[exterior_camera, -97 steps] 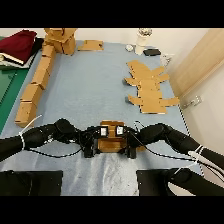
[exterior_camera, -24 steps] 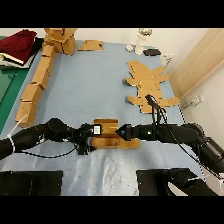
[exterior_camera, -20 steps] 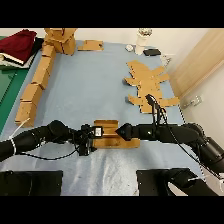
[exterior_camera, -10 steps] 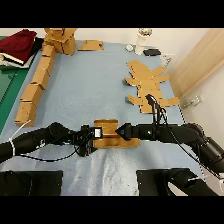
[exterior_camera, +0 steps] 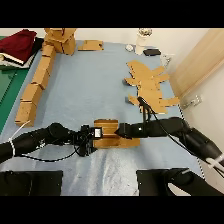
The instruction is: Fold the box.
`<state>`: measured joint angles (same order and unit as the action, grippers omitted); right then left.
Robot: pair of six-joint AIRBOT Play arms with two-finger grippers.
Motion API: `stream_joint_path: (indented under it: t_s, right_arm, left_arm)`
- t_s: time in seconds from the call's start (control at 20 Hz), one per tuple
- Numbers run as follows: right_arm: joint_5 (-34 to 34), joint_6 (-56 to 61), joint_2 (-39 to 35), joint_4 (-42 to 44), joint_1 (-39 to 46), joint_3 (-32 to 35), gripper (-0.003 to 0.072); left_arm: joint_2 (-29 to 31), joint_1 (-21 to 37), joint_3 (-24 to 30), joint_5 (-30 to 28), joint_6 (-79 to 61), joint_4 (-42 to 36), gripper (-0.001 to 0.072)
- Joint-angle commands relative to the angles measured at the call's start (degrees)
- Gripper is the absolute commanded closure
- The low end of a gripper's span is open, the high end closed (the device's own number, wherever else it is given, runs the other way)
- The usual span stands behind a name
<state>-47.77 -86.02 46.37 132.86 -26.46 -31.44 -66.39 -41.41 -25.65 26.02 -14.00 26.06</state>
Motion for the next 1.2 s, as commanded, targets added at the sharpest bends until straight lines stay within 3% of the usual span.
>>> stream_joint_path:
  t_s: [0.0,0.15,0.45,0.85,1.15]
  right_arm:
    - [2.27,-10.86,8.55,1.05,-0.28,-5.9,0.0683]
    - [1.31,-14.4,17.42,-3.54,-0.31,-11.1,0.0683]
    - [-1.11,-24.96,27.56,-3.65,-0.31,-11.56,0.0683]
    - [-2.27,-29.55,26.56,-4.72,-0.28,-12.0,0.0683]
    - [-6.56,-26.73,15.74,-17.84,-0.31,-17.2,0.0684]
  left_arm:
    - [-0.04,-0.02,0.0,0.0,-0.02,0.04,0.0221]
    - [-0.04,-0.02,0.0,0.0,-0.02,0.04,0.0221]
    - [-0.04,-0.02,0.0,0.0,-0.02,0.04,0.0221]
    - [-0.04,-0.02,0.0,0.0,-0.02,0.04,0.0222]
    - [-0.04,-0.02,0.0,0.0,-0.02,0.04,0.0222]
